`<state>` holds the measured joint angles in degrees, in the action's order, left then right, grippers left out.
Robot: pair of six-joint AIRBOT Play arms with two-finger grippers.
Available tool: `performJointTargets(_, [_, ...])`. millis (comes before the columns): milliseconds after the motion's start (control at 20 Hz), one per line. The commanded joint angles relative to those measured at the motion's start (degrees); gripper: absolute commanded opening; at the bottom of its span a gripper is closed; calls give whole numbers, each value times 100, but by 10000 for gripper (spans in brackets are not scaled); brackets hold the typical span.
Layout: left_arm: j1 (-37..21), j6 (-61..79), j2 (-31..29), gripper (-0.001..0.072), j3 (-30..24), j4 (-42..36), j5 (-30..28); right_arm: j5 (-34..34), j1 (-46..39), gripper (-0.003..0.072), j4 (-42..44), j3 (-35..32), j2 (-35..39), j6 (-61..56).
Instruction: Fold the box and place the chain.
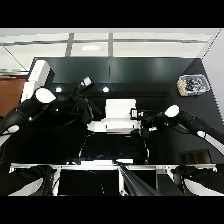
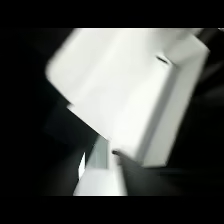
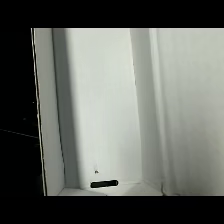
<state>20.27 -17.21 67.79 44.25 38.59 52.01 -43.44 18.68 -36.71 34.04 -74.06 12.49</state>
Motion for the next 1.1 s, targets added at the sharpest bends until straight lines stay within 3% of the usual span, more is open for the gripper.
performJointTargets(0, [127,1604,-105,717,-424,63,-144,17,0,170,4,0,0,-2])
performJointTargets(150, [396,1875,28,714,-472,444,-601,17,0,170,4,0,0,-2])
performJointTargets(400, [702,1849,490,674,-470,361,-643,17,0,170,4,0,0,-2])
performJointTargets(550, [758,1840,597,458,-470,264,-634,17,2,170,4,0,0,-2])
performJointTargets(600, [758,1794,605,342,-470,262,-634,17,0,170,4,0,0,-2])
performJointTargets(650, [758,1790,608,276,-470,223,-629,17,0,169,4,0,0,-2])
performJointTargets(1000, [761,1834,844,273,-470,-638,-660,17,2,170,7,0,0,-2])
performJointTargets(1050, [761,1840,914,233,-470,-804,-660,17,2,170,7,0,0,-2])
